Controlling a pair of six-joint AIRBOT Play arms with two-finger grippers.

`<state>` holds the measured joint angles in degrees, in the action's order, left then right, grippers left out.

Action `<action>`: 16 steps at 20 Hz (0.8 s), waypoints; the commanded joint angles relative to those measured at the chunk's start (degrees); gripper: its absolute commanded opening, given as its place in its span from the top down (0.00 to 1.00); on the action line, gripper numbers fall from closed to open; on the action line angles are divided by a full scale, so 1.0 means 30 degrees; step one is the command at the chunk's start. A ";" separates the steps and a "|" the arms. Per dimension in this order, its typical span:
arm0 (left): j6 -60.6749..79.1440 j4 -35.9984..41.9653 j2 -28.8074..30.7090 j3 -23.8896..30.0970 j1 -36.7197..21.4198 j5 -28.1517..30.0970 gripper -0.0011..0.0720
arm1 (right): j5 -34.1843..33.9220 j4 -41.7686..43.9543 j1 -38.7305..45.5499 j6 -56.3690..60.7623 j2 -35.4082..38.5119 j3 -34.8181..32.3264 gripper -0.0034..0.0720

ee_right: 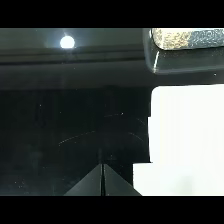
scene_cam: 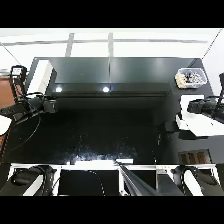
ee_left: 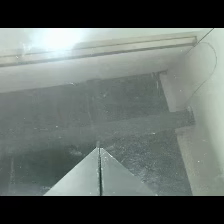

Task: Fold the box and place the chain.

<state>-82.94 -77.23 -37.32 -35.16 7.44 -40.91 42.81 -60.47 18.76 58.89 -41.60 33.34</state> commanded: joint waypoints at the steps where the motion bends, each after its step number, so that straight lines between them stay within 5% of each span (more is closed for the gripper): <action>1: 0.0007 -0.0007 0.0022 0.0007 -0.0007 0.0007 0.94 | 0.0000 0.0000 0.0015 0.0000 -0.0015 -0.0015 0.94; 13: 0.0007 0.0226 0.0022 0.0007 -0.0007 0.0015 0.94 | 0.0000 0.0117 0.0015 0.0007 -0.0015 -0.0015 0.94; 16: 0.0007 0.0838 0.0022 0.0007 0.0000 0.1362 0.94 | -0.0022 0.0277 0.0015 0.0000 -0.0015 -0.0015 0.94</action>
<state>-82.91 -76.18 -37.32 -35.16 7.44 -39.70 42.78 -60.10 18.76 58.89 -41.60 33.34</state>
